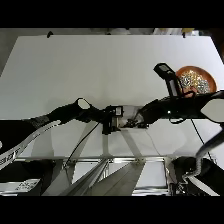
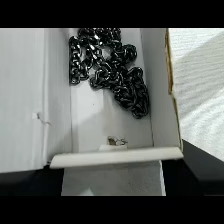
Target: Fold the box and place the chain.
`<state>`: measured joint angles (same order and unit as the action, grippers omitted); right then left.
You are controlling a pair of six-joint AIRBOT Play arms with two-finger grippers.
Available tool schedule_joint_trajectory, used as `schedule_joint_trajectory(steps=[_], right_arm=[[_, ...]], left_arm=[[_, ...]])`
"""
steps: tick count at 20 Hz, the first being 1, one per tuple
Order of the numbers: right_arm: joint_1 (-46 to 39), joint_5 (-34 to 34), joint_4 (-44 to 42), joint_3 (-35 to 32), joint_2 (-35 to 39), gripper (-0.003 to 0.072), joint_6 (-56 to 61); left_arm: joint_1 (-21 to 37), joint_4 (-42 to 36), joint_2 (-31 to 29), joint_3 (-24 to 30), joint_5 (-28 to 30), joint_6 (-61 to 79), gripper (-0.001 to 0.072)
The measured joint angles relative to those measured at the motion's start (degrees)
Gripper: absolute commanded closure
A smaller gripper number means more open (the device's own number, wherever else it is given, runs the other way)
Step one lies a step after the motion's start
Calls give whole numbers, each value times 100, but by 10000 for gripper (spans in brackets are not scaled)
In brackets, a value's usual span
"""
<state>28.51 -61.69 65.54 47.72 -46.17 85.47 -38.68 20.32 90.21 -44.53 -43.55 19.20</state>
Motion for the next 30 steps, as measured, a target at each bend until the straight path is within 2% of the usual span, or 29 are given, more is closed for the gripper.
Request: schedule_joint_trajectory(steps=[3, 4, 7, 8, 12, 13, 18, 22, 24, 26, 30], right_arm=[[186, 245, -57, -199, -37, 670, 57], [214, 302, -66, -275, -59, 647, 76], [264, 380, -39, -457, -146, 474, 131], [273, 413, -17, -490, -173, 463, 142], [131, 625, 24, -452, -208, 473, 149], [-4, 662, 48, -389, -216, 520, 149], [-1126, 907, 258, -111, -258, 532, 149], [-1987, 979, 393, -63, -664, 532, 149], [-2188, 979, 496, -57, -1049, 500, 149], [-2299, 981, 577, -55, -1528, 386, 149], [-2378, 955, 643, -55, -2387, 381, 149]], left_arm=[[0, 2, 0, 0, 0, 0, 397], [0, 2, 0, 0, 0, 0, 397], [0, 2, 0, 0, 0, 2, 397], [0, 2, 0, 0, 0, 2, 397], [0, 0, -2, 0, 0, 2, 397], [0, 0, 0, 0, 0, 2, 397], [0, 2, 0, 0, 0, 2, 397], [0, 0, 0, 0, 0, 2, 397], [0, 0, 0, 0, 0, 2, 397], [0, 0, 0, 0, 0, 0, 397], [0, 2, 0, 0, 0, 0, 397]])
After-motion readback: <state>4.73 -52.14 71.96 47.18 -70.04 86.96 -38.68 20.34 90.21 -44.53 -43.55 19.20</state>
